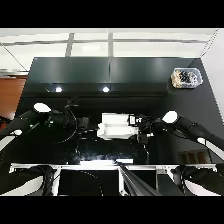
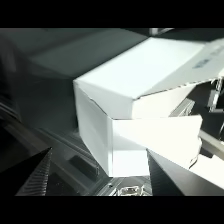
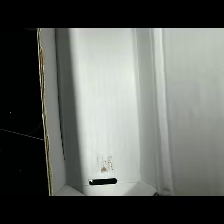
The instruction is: Fold the box and place the chain.
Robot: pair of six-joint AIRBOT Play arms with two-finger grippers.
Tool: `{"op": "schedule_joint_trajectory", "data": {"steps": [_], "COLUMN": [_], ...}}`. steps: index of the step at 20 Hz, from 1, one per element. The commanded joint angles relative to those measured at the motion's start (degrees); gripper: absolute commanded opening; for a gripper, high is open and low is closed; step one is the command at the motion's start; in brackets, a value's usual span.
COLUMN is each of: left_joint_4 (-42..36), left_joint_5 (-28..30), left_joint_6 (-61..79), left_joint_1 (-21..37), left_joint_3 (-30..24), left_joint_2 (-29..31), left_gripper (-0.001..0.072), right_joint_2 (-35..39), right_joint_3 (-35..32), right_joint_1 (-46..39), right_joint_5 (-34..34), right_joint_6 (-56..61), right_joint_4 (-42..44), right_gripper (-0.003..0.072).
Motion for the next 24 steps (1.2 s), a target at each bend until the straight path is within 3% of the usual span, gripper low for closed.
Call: {"op": "schedule_joint_trajectory", "data": {"steps": [1,6,13,15,21,24], "left_joint_4": [0.0,5.5,14.7,20.6,49.0,57.5], "left_joint_5": [5.3,16.6,17.9,17.8,13.9,9.7], "left_joint_6": [-3.5,-14.3,-27.1,-33.7,-60.7,-68.7], "left_joint_1": [-5.6,-13.8,-18.6,-20.1,-30.5,-34.5], "left_joint_3": [0.6,2.7,4.9,5.8,12.9,15.7], "left_joint_2": [0.0,0.0,0.0,0.0,0.0,-0.1], "left_gripper": [0.0708,0.0707,0.0707,0.0707,0.07,0.0666], "right_joint_2": [0.0,0.0,0.0,0.0,0.0,0.0], "right_joint_3": [0.0,0.0,0.0,0.0,0.0,0.0], "right_joint_1": [0.0,0.0,0.0,0.0,0.0,0.0], "right_joint_5": [0.0,0.0,0.0,0.0,0.0,0.0], "right_joint_6": [0.0,0.3,0.4,0.4,0.4,0.4], "right_joint_4": [0.0,0.0,0.0,0.0,0.0,0.0], "right_gripper": [0.0427,0.0427,0.0427,0.0427,0.0427,0.0427]}}
